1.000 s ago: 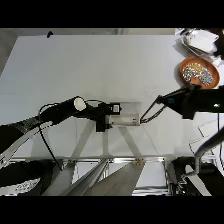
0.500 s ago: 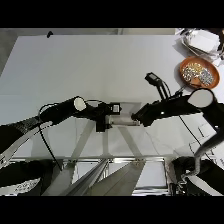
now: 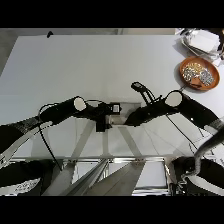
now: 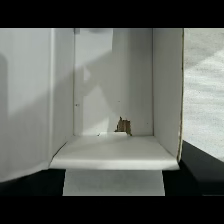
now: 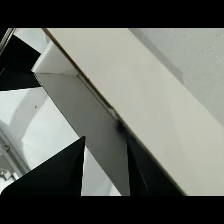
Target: Fold the box and place the chain.
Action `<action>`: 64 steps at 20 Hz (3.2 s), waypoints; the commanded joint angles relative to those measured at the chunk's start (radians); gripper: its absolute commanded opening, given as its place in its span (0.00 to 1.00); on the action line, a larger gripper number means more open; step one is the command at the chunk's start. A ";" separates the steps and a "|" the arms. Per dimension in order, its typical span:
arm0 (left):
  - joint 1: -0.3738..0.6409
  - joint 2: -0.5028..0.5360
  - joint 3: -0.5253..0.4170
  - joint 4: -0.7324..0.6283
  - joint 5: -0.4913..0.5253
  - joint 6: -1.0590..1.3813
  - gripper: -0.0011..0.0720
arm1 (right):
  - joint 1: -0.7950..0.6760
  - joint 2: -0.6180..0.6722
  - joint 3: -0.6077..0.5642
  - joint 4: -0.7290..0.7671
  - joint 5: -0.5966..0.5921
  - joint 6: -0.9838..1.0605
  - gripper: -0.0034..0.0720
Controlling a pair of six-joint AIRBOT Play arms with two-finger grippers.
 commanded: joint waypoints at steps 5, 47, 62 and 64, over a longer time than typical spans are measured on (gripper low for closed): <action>0.000 0.000 0.001 0.000 0.000 0.000 0.30 | -0.129 0.107 0.045 -0.058 0.192 0.000 0.44; 0.000 0.000 0.001 0.000 0.000 0.000 0.30 | -0.193 -0.124 0.047 -0.644 0.055 0.529 0.26; 0.000 0.000 0.001 0.000 0.000 0.000 0.30 | -0.161 0.221 0.047 -0.613 0.168 0.475 0.07; 0.000 0.000 0.001 0.000 0.000 0.000 0.30 | -0.161 0.351 0.049 -0.545 0.198 0.449 0.07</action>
